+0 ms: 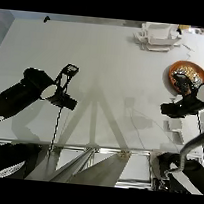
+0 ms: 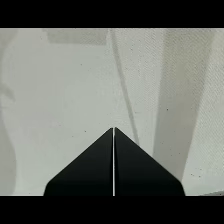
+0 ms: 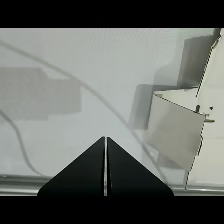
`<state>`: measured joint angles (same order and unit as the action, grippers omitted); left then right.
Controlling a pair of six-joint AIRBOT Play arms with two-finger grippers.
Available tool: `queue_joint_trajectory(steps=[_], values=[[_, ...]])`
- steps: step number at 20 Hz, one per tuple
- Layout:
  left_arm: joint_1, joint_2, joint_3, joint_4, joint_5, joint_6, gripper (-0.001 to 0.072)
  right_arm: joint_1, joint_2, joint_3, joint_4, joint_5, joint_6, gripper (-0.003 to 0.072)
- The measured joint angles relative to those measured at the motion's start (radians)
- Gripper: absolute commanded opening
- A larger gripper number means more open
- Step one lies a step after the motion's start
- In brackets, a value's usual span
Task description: Fold the box and place the chain.
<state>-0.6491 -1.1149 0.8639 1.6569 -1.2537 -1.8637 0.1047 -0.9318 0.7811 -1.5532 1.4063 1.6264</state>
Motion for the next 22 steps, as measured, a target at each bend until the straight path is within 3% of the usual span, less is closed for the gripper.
queue_joint_trajectory(steps=[4,7,8,9,10,15,22], values=[[0.0,0.0,0.0,0.0,0.0,0.0,0.001,0.0,0.0,0.0,-0.014,-0.043,-0.004,0.0017],[0.0,0.0,0.0,0.0,0.0,0.0,0.001,-0.001,0.0,0.0,-0.162,-0.093,0.009,0.0041],[0.0,0.0,0.0,0.0,0.0,0.0,0.001,-0.001,0.0,0.0,-0.243,-0.101,0.022,0.0217],[0.0,0.0,0.0,0.0,0.0,0.0,0.001,-0.003,0.0,0.0,-0.339,-0.107,0.024,0.0472],[0.0,0.0,0.0,0.0,0.0,0.0,0.001,-0.011,0.0,0.0,-0.417,-0.115,0.024,0.0545],[0.0,0.0,0.0,0.0,0.0,0.0,0.001,-0.183,-0.04,0.0,-0.628,-0.157,-0.034,0.0515],[0.0,0.0,0.0,0.0,0.0,0.0,0.001,-0.439,-0.185,0.0,-0.68,-0.156,-0.106,0.0453]])
